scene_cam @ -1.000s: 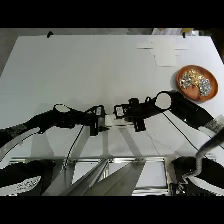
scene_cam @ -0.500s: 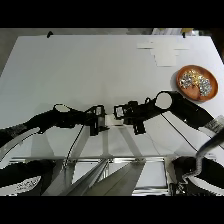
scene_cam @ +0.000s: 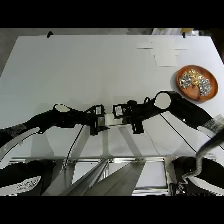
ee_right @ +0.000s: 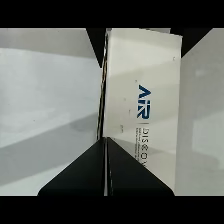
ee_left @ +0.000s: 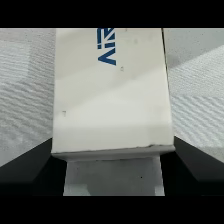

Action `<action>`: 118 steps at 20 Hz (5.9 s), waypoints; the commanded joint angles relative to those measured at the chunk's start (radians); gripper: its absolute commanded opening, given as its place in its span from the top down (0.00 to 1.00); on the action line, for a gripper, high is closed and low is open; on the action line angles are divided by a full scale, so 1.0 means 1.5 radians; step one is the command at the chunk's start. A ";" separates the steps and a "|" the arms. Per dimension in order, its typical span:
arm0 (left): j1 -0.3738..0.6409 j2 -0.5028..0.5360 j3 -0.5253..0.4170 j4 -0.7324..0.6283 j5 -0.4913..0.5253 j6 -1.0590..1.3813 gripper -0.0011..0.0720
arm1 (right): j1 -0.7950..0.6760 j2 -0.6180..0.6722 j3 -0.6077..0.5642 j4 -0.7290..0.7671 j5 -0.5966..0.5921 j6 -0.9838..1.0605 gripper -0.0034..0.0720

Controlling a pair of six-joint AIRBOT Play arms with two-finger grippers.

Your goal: Fold the box and place the chain.

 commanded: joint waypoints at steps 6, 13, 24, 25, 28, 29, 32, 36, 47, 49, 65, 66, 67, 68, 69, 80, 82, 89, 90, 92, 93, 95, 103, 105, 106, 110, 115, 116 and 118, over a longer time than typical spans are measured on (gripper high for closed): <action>0.000 0.000 0.001 0.001 -0.002 0.000 0.89 | 0.000 -0.012 0.000 -0.003 -0.005 0.001 0.93; 0.000 0.000 0.001 0.001 -0.001 0.000 0.89 | 0.000 -0.031 -0.016 -0.003 -0.006 0.001 0.93; 0.000 0.000 0.001 0.001 -0.002 0.000 0.89 | -0.023 0.056 -0.018 0.000 -0.080 0.028 0.93; 0.000 0.000 0.001 0.001 -0.001 0.000 0.89 | -0.040 0.087 -0.018 -0.003 -0.075 0.050 0.93; 0.000 0.000 0.001 0.001 -0.001 0.000 0.89 | -0.100 0.158 -0.018 -0.062 -0.022 0.200 0.93; 0.000 0.000 0.001 0.001 -0.001 0.000 0.89 | -0.124 0.174 -0.018 -0.111 0.012 0.286 0.93; 0.000 0.000 0.001 0.001 -0.001 0.000 0.89 | -0.204 0.182 -0.019 -0.290 0.164 0.584 0.93; 0.000 0.000 0.001 0.001 -0.001 0.000 0.89 | -0.320 0.182 -0.037 -0.410 0.361 0.889 0.93; 0.000 0.000 0.001 0.001 -0.002 0.000 0.89 | -0.372 0.197 -0.161 -0.416 0.360 0.940 0.93; 0.000 0.000 0.001 0.001 -0.001 0.000 0.89 | -0.372 0.197 -0.161 -0.409 0.330 0.940 0.93; 0.000 0.000 0.001 0.001 -0.002 0.000 0.89 | -0.372 0.197 -0.161 -0.409 0.328 0.940 0.93; 0.000 0.000 0.001 0.001 -0.002 0.000 0.89 | -0.372 0.197 -0.161 -0.409 0.328 0.940 0.93; 0.000 0.000 0.001 0.001 -0.002 0.000 0.89 | -0.372 0.197 -0.161 -0.409 0.328 0.940 0.93; 0.000 0.000 0.001 0.000 -0.002 0.000 0.89 | -0.372 0.197 -0.161 -0.409 0.328 0.940 0.93; 0.000 0.000 0.001 0.000 -0.002 0.000 0.89 | -0.372 0.197 -0.161 -0.409 0.328 0.940 0.93; 0.160 0.267 0.001 0.182 0.025 -0.413 0.98 | -0.372 0.197 -0.161 -0.409 0.328 0.940 0.93; 0.238 0.364 0.001 0.303 0.025 -0.559 0.98 | -0.372 0.197 -0.161 -0.409 0.328 0.940 0.93; 0.469 0.592 0.000 0.699 0.009 -0.974 0.97 | -0.372 0.197 -0.161 -0.409 0.328 0.940 0.93; 0.484 0.593 0.000 0.758 -0.006 -1.043 0.97 | -0.372 0.197 -0.161 -0.409 0.328 0.940 0.93; 0.504 0.581 -0.001 0.838 -0.047 -1.125 0.97 | -0.372 0.197 -0.161 -0.409 0.328 0.940 0.93; 0.511 0.572 -0.002 0.856 -0.064 -1.141 0.97 | -0.372 0.197 -0.161 -0.409 0.328 0.940 0.93; 0.518 0.548 -0.012 0.857 -0.087 -1.142 0.97 | -0.372 0.197 -0.161 -0.409 0.328 0.940 0.93; 0.518 0.431 -0.040 0.851 -0.110 -1.160 0.77 | -0.372 0.197 -0.160 -0.409 0.328 0.940 0.93; 0.518 0.414 -0.040 0.851 -0.112 -1.160 0.78 | -0.372 0.197 -0.161 -0.409 0.328 0.940 0.93; 0.518 0.408 -0.040 0.851 -0.112 -1.160 0.78 | -0.372 0.197 -0.161 -0.409 0.328 0.940 0.93; 0.518 0.387 -0.041 0.853 -0.116 -1.160 0.40 | -0.372 0.197 -0.161 -0.409 0.328 0.940 0.93; 0.518 0.382 -0.042 0.857 -0.132 -1.160 0.05 | -0.372 0.197 -0.161 -0.409 0.328 0.940 0.93; 0.518 0.384 -0.042 0.860 -0.134 -1.166 0.03 | -0.372 0.197 -0.161 -0.409 0.328 0.940 0.93; 0.517 0.396 -0.042 0.871 -0.140 -1.186 0.03 | -0.372 0.197 -0.161 -0.409 0.328 0.940 0.93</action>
